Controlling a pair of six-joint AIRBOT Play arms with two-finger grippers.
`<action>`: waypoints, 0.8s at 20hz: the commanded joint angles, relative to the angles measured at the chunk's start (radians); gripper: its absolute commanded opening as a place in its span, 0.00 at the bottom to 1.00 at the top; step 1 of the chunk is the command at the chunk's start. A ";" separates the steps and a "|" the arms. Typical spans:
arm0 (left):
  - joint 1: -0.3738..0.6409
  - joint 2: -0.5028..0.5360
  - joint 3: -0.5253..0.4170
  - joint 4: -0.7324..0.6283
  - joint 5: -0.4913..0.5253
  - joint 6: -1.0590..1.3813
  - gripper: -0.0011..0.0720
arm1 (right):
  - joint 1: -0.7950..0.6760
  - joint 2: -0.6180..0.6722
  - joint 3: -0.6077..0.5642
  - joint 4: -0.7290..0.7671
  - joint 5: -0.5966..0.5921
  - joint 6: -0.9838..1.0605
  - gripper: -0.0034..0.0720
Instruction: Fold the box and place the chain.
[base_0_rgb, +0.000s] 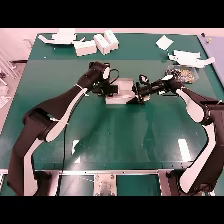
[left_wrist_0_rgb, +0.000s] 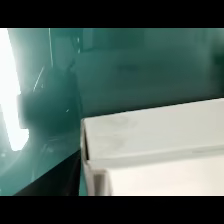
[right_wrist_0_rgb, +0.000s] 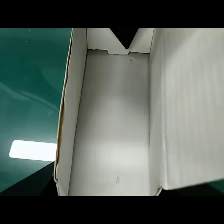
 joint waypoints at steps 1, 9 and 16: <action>-0.002 -0.020 0.002 -0.010 -0.007 -0.001 0.42 | 0.000 0.000 0.000 0.000 0.000 0.000 0.70; -0.009 -0.034 0.003 -0.007 0.009 0.011 0.07 | 0.003 0.000 0.000 0.000 0.000 0.000 0.70; -0.009 -0.034 0.003 -0.007 0.011 0.018 0.06 | 0.003 0.000 0.000 0.000 0.000 0.000 0.70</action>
